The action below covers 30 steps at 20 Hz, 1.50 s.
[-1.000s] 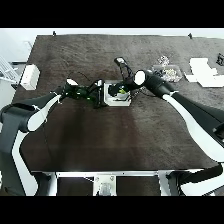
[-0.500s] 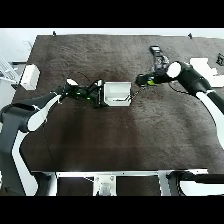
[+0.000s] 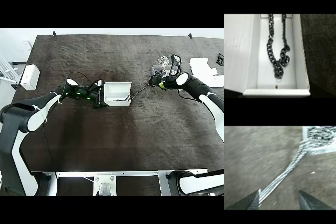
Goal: Fold the box and place the chain.
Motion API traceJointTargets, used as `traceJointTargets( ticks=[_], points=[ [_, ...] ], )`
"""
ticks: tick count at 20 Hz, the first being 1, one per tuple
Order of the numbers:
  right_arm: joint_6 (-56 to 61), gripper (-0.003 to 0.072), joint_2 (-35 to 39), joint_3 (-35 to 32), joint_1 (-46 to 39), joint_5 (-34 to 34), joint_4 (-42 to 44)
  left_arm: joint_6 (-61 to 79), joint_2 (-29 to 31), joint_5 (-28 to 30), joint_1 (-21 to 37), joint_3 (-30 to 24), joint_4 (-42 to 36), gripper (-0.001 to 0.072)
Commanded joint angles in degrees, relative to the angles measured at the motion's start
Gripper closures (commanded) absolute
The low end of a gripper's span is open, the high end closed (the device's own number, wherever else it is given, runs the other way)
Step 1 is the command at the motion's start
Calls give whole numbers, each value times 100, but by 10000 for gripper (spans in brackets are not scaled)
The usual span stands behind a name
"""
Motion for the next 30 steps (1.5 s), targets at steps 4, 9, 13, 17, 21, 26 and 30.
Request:
traceJointTargets(
  ticks=[4, 9, 13, 17, 21, 26, 30],
  points=[
    [-568, 111, -852, 404, -168, -450, 1060, 0, 0, 0, 4, -2, 2, 362],
    [-1777, 111, -1305, 951, -179, -369, 1871, 0, 0, 2, 4, -2, 2, 362],
    [-2546, 232, -1432, 1005, -262, -367, 2555, 0, 0, 2, 4, -2, 2, 363],
    [-2542, 339, -1506, 1003, -396, -343, 2682, 0, 0, 0, 4, -2, 0, 362],
    [-2564, 653, -1558, 1012, -411, -343, 3095, 0, 0, 0, 4, -2, 0, 362],
    [-2463, 679, -1412, 1005, -343, -192, 3281, 0, 0, 2, 4, -2, 0, 362],
    [-2424, 681, -553, 892, -138, -87, 3233, 0, 0, 2, 4, -2, 0, 362]
  ],
)
